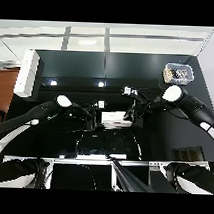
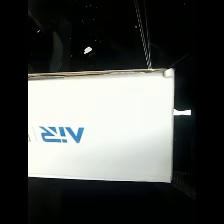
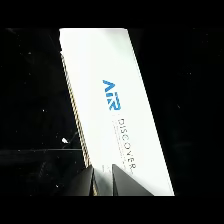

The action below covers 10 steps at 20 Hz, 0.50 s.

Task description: Fold the box and place the chain.

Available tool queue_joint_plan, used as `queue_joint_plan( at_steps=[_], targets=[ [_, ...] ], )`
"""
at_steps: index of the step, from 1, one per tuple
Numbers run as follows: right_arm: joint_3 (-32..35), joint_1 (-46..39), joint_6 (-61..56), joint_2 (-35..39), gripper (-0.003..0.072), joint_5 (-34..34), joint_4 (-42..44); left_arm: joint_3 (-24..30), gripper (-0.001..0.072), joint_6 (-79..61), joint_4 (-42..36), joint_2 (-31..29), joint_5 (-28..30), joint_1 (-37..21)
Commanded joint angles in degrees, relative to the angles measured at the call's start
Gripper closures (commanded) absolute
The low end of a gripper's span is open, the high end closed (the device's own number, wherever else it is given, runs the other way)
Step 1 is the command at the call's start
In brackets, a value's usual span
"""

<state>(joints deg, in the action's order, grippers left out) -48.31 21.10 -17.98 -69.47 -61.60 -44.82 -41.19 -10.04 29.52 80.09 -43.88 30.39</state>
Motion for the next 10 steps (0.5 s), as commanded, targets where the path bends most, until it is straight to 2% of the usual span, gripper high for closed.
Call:
queue_joint_plan(
  at_steps=[1, 8, 9, 10],
  targets=[
    [0.0, 0.1, -0.2, 0.0, 0.0667, -0.1, -0.5, 0.0, 0.0304, -0.1, 0.0, 0.0, -0.1, 0.0],
    [0.0, 0.1, -0.3, 0.0, 0.0646, -0.2, -0.7, 0.0, 0.0304, -0.1, 0.0, 0.0, -0.1, 0.0],
    [0.0, 0.1, -0.3, 0.0, 0.0522, -0.3, -1.0, 0.0, 0.0304, -0.1, 0.0, 0.0, -0.1, 0.0],
    [0.0, 0.1, -0.3, 0.0, 0.0523, -0.3, -1.0, 0.0, 0.0304, -0.1, 0.0, 0.0, -0.1, 0.0]
  ],
)
